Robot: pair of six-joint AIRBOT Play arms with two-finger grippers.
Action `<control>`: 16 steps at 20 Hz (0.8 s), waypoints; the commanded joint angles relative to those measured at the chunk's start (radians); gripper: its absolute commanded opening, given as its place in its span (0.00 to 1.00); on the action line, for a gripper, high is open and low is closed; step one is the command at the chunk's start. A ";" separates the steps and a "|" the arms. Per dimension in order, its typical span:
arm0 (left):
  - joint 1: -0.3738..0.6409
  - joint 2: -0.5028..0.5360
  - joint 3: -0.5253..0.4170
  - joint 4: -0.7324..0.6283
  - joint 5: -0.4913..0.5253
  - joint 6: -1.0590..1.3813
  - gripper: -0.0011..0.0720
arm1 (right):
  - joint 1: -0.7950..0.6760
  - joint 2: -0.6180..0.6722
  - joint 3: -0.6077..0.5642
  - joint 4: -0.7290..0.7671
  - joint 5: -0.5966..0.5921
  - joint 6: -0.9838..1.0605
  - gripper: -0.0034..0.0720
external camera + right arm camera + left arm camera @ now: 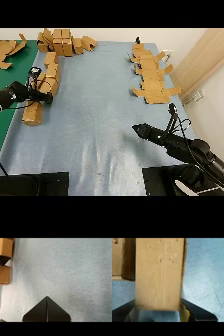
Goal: Fold the box.
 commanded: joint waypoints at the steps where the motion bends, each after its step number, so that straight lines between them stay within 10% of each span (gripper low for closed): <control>1: 0.002 -0.002 0.003 0.002 -0.028 -0.008 0.97 | -0.001 0.001 0.001 0.000 0.002 0.000 0.05; 15: 0.005 0.017 0.387 -0.008 -0.572 -0.056 0.96 | -0.001 -0.028 0.025 -0.003 -0.032 -0.006 0.05; 16: -0.015 0.022 0.401 -0.018 -0.607 -0.056 0.64 | -0.001 -0.060 0.048 -0.019 -0.051 -0.013 0.05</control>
